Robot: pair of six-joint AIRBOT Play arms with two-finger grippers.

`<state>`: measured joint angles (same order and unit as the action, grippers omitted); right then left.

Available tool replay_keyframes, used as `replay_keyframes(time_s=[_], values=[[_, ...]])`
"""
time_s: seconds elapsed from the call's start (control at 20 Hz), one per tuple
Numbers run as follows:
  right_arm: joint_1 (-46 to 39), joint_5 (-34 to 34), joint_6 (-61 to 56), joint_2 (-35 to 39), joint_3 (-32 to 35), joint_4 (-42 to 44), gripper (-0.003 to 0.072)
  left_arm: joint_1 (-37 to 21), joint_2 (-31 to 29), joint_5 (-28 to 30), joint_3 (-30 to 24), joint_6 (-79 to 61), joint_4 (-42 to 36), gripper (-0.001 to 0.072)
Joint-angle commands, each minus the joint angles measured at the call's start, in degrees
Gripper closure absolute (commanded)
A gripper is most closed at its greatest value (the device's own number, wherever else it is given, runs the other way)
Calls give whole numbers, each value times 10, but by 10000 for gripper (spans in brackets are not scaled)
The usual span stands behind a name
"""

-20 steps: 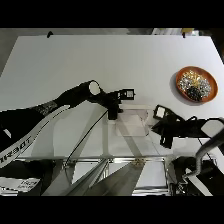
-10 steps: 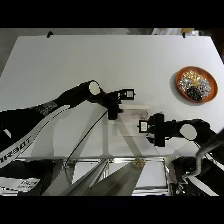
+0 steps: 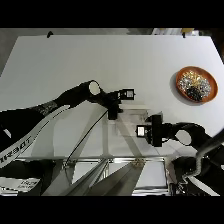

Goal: Fold the box and place the chain.

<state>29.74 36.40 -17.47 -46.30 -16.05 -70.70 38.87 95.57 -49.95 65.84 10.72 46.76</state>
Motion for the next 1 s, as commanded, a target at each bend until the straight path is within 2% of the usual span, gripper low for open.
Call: replay_keyframes(time_s=[0.0,0.2,0.45,0.95], values=[[3,-33,0,0,-3,0,2,0,0,0,0,0,0,697],[-3,-6,-3,0,-28,1,3,0,0,0,0,0,0,697],[-57,54,-7,0,-54,11,3,0,0,0,0,0,0,697],[-164,60,123,-3,-69,133,3,0,0,0,0,0,0,697]])
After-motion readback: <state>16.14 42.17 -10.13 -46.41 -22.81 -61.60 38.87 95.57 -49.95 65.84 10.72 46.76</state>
